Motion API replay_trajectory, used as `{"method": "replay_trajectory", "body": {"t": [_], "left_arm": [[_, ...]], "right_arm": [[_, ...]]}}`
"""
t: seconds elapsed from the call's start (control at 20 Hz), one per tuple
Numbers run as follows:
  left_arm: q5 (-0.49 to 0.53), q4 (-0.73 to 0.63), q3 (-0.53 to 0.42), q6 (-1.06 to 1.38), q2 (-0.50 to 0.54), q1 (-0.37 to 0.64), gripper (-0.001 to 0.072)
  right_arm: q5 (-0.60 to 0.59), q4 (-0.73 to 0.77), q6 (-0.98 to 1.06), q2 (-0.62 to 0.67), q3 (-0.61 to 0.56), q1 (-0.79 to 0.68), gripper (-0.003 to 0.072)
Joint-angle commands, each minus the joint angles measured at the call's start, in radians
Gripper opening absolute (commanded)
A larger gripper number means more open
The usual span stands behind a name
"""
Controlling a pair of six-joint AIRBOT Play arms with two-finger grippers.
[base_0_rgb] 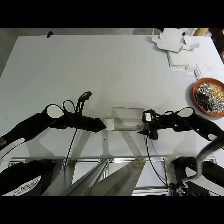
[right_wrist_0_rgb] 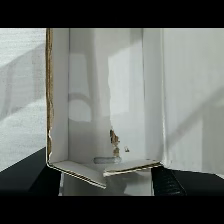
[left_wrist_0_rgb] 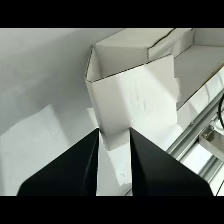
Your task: Fold the box and place the chain.
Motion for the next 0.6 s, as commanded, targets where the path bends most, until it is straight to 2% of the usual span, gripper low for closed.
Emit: {"method": "replay_trajectory", "body": {"t": [0.0,0.05,0.25,0.35,0.55], "left_arm": [[-0.013,-0.043,0.001,0.043,0.003,0.0,0.0234],[-0.016,-0.043,0.001,0.042,0.003,-0.001,0.0294],[-0.002,-0.056,0.002,0.043,0.003,-0.012,0.0303],[0.005,-0.06,0.013,0.043,0.003,-0.027,0.0347],[0.022,-0.05,0.056,0.037,0.001,-0.062,0.0347]], "right_arm": [[0.0,0.0,0.0,0.001,0.001,0.0,0.0398],[0.0,0.0,0.0,0.001,0.001,0.0,0.0398],[0.0,0.0,0.0,0.001,0.001,0.0,0.0398],[0.0,0.0,0.0,0.001,0.001,0.0,0.0398],[0.0,0.0,0.0,0.001,0.001,0.0,0.0398]]}}
